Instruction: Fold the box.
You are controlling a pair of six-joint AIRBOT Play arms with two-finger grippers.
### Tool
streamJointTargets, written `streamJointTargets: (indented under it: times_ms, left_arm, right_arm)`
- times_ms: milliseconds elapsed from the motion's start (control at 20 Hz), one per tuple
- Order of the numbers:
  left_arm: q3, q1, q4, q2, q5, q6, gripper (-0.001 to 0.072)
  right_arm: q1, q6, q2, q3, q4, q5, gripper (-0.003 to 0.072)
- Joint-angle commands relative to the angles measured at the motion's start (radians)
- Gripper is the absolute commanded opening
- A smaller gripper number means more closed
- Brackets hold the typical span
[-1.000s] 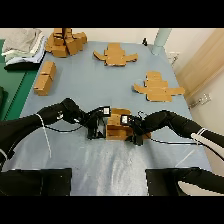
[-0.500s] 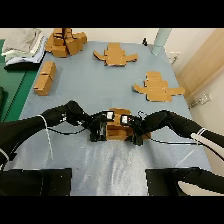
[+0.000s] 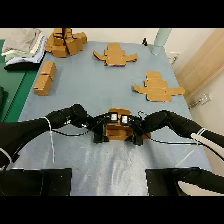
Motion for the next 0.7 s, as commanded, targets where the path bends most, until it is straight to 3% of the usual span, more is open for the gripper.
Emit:
streamJointTargets:
  times_ms: [0,400,650]
  left_arm:
    - [0.0,-0.002,0.064,-0.006,0.026,-0.098,0.0704]
    - [-0.005,0.027,0.055,0.001,0.014,-0.093,0.0703]
    - [-0.015,0.034,0.053,0.017,0.059,-0.036,0.0704]
  right_arm:
    - [0.0,0.0,0.0,0.0,0.0,0.0,0.0474]
    - [0.0,0.0,0.0,0.0,0.0,0.0,0.0475]
    - [0.0,0.0,0.0,0.0,0.0,0.0,0.0474]
